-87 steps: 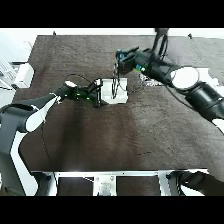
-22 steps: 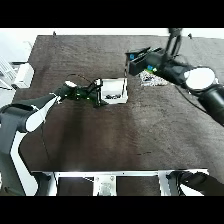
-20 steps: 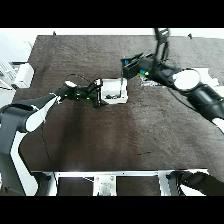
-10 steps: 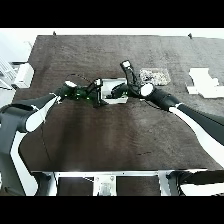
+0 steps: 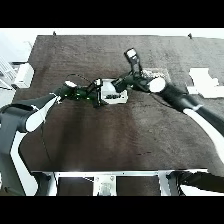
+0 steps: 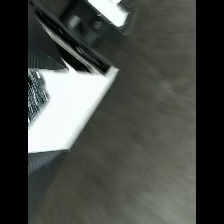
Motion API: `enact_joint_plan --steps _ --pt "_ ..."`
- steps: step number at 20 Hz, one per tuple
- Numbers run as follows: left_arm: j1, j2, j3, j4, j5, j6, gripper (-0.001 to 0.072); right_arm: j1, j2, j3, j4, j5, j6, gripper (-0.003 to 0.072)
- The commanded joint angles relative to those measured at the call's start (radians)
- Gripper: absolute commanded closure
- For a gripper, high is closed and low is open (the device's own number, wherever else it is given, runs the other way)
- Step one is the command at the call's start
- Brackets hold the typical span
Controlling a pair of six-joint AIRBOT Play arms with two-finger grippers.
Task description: Fold the box and place the chain.
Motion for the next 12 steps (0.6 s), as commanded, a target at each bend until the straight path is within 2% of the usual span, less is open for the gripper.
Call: enact_joint_plan --steps 1,2,3,4,6,7,8,12 --pt "0.0 0.001 0.0 0.0 0.0 0.0 0.024 -0.067 0.148 0.0 -0.14 0.002 -0.001 0.0404" --pt "0.0 0.001 0.0 0.0 0.0 0.0 0.0239 -0.109 0.164 0.001 -0.142 0.0 -0.011 0.0513" --pt "0.0 0.001 0.0 0.0 0.0 0.0 0.024 -0.152 0.167 0.002 -0.141 0.001 -0.035 0.059" --pt "0.0 0.001 0.0 0.0 0.0 0.0 0.0239 -0.188 0.163 0.002 -0.138 0.001 -0.056 0.0619" --pt "0.0 0.001 0.0 0.0 0.0 0.0 0.024 -0.241 0.146 0.002 -0.132 0.002 -0.112 0.062" --pt "0.0 0.001 0.0 0.0 0.0 0.0 0.024 -0.261 0.132 0.002 -0.111 0.008 -0.163 0.0667" --pt "0.0 0.001 0.0 0.0 0.0 0.0 0.0239 -0.273 0.113 0.01 -0.098 0.035 -0.221 0.0673" --pt "0.0 0.001 0.0 0.0 0.0 0.0 0.0239 -0.305 -0.01 0.134 -0.005 0.349 -0.447 0.0678"
